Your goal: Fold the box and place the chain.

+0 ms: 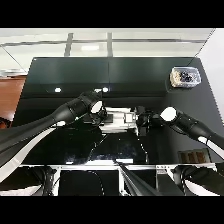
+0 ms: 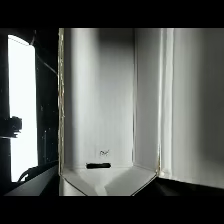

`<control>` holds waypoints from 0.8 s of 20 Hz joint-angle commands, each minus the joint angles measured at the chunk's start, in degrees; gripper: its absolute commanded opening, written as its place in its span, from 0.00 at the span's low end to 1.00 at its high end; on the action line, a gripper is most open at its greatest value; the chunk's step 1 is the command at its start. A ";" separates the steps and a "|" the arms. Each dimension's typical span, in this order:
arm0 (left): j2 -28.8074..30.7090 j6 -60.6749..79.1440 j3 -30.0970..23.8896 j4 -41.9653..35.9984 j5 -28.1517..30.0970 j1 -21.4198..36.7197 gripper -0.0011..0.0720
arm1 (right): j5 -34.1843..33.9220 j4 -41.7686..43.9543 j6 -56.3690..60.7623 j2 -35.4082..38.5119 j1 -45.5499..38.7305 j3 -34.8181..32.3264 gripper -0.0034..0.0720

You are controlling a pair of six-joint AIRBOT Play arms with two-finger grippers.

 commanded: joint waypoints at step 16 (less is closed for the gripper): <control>-0.04 0.22 0.02 -0.20 -0.02 -0.02 0.05 | 3.65 1.36 6.14 1.27 0.02 0.00 0.21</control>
